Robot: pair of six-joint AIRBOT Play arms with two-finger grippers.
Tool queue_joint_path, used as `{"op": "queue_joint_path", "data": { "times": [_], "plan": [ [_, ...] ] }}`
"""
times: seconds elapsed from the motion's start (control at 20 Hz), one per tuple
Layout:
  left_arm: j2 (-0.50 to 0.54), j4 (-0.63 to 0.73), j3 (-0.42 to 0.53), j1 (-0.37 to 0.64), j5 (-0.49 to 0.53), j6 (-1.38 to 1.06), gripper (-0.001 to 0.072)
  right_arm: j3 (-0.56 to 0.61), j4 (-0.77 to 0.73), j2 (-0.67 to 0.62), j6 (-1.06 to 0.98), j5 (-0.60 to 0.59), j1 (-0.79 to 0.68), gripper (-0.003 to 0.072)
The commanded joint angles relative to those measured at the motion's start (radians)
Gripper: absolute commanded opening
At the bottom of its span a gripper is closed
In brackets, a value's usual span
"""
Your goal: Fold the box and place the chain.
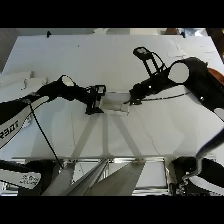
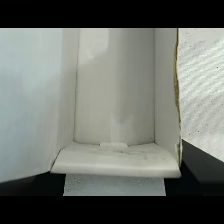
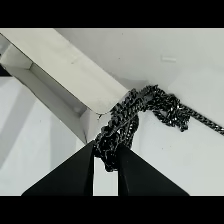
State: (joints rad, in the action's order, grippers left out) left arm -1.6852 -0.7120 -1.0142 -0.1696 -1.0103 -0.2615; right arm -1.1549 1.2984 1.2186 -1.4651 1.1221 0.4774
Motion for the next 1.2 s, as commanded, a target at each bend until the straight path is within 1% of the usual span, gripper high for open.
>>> {"op": "queue_joint_path", "data": {
  "times": [0.0,0.1,0.25,0.35,0.45,0.55,0.6,0.7,0.9,1.05,1.15],
  "plan": [
    [0.000,0.000,-0.001,0.000,0.000,0.000,0.0486,0.000,0.000,-0.003,0.000,0.040,0.019,0.0008],
    [0.000,0.000,-0.001,0.000,0.000,0.000,0.0486,0.000,-0.013,-0.003,0.014,0.037,0.039,0.0008],
    [-0.001,0.000,-0.001,0.000,0.000,0.000,0.0486,0.000,-0.084,0.010,0.038,-0.011,0.060,0.0008],
    [0.000,0.000,-0.001,0.000,0.000,0.000,0.0486,0.000,-0.118,0.037,0.038,-0.027,0.071,0.0008],
    [0.000,0.000,-0.001,0.000,0.000,0.000,0.0486,0.000,-0.117,0.067,0.037,-0.039,0.076,0.0008],
    [-0.001,0.000,-0.001,0.000,0.000,0.000,0.0486,0.000,-0.059,0.074,0.003,-0.090,0.075,0.0007],
    [-0.001,0.000,-0.001,0.000,0.000,0.000,0.0486,0.000,-0.014,0.071,-0.045,-0.120,0.069,0.0007],
    [0.000,0.000,-0.001,0.000,0.000,0.000,0.0486,0.000,0.038,0.061,-0.097,-0.134,0.047,0.0007],
    [0.000,0.000,-0.001,0.000,0.000,0.000,0.0486,0.000,0.090,0.018,-0.106,-0.074,0.003,0.0007],
    [-0.001,0.000,-0.001,0.000,0.000,0.000,0.0486,0.000,0.125,-0.001,-0.095,0.025,-0.004,0.0007],
    [-0.001,0.000,-0.001,0.000,0.000,0.000,0.0486,0.000,0.117,-0.001,-0.072,0.072,0.002,0.0007]
  ]
}}
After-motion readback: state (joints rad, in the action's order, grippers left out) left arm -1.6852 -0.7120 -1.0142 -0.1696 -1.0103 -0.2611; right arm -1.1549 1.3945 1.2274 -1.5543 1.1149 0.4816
